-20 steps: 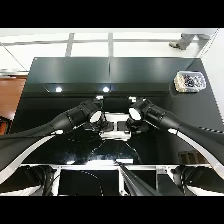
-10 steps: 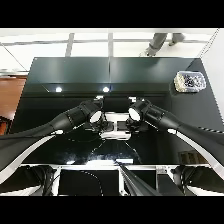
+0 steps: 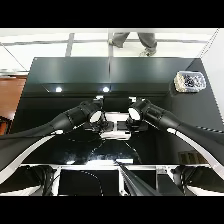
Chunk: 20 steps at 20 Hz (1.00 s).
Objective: Fold the box and place the chain.
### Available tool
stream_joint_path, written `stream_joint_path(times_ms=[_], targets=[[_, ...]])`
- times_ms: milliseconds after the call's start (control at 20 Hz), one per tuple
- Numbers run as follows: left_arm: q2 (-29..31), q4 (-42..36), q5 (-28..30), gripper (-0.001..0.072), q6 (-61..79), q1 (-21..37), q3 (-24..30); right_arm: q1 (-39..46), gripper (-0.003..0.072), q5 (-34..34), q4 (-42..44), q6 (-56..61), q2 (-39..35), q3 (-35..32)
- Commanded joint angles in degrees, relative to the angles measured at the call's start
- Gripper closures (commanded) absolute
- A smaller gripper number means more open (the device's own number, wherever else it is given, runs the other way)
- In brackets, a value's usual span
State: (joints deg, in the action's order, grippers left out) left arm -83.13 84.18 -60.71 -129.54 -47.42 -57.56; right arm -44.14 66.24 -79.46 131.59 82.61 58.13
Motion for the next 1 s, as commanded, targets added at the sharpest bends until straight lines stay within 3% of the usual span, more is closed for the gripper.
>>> stream_joint_path(times_ms=[0, 250, 300, 350, 400, 550, 800, 950], targets=[[0.0, 0.3, 0.0, 0.068, 0.3, 0.0, 0.0, 0.0, 0.0679, -0.5, -0.1, 0.0, 0.1, 0.1], [0.0, 0.4, 0.1, 0.068, 0.3, 0.0, 0.0, 0.0, 0.0671, -1.0, -0.1, 0.0, 0.1, 0.1], [0.0, 0.4, 0.2, 0.068, 0.3, 0.0, 0.0, 0.2, 0.0526, -1.0, -0.1, 0.0, 0.1, 0.1], [0.0, 0.4, 0.2, 0.068, 0.3, 0.0, 0.0, 0.4, 0.0316, -0.8, 0.0, -0.1, 0.0, 0.1], [0.0, 0.4, 0.1, 0.0679, 0.3, 0.0, 0.0, 0.6, 0.0295, -0.9, 0.2, -0.8, -0.3, 0.2], [0.0, 0.5, -0.6, 0.0679, 0.3, 0.0, 0.0, 0.6, 0.0295, -0.4, 0.3, -5.7, -4.0, 0.2], [0.0, 0.4, -1.1, 0.0679, 0.3, 0.0, 0.0, 3.0, 0.0295, 2.4, -0.9, -11.5, -17.2, 0.2], [0.0, 0.4, -1.1, 0.0679, 0.3, 0.0, 0.0, 7.3, 0.0296, 10.4, -13.4, -12.3, -26.1, 0.2]])
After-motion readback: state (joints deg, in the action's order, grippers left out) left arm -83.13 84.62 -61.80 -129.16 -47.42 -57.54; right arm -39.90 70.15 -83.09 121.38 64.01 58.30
